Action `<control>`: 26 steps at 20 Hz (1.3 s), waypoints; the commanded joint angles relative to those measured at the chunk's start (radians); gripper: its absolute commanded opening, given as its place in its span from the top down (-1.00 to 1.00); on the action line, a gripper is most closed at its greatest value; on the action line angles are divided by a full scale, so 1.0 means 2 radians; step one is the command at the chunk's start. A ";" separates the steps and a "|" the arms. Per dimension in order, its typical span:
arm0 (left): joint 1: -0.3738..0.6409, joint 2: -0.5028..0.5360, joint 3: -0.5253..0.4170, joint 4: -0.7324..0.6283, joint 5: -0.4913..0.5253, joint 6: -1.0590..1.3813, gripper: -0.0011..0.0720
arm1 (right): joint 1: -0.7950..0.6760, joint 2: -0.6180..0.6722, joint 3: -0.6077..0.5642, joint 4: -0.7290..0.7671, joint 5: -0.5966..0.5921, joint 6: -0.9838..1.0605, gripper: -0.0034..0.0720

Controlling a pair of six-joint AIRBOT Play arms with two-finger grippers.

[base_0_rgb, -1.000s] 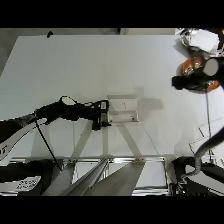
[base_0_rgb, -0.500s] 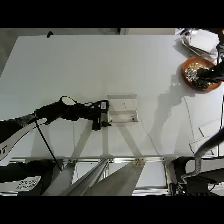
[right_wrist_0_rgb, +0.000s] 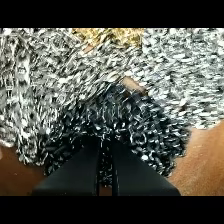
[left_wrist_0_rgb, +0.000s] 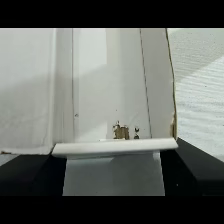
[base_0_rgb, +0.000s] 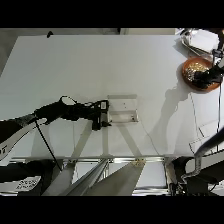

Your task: Fold the box and place the chain.

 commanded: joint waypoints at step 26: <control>0.000 0.000 0.000 0.000 -0.002 0.000 0.40 | 0.219 0.480 0.001 0.180 0.307 -0.063 0.87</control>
